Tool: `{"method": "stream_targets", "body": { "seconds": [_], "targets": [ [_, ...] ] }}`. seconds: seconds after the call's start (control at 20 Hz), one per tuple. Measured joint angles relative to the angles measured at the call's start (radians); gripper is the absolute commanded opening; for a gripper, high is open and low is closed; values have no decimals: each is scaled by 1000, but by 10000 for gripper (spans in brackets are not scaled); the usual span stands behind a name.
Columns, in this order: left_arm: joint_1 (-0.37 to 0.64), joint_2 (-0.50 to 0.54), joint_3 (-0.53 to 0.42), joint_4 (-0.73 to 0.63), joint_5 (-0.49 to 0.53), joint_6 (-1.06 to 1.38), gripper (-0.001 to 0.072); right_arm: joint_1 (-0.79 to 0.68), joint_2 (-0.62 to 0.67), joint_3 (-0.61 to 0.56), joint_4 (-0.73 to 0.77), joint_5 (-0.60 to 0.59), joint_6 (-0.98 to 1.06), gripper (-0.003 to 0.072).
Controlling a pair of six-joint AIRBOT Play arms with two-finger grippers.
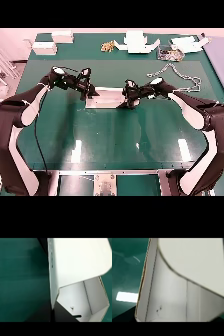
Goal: Fold the box and place the chain.
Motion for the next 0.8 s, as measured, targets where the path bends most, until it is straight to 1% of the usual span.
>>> {"method": "stream_targets", "body": {
  "seconds": [0.8],
  "targets": [
    [0, 0, 0, 0, -1, 0, 19, 1, -11, 3, -9, 2, 7, 641]
  ]
}}
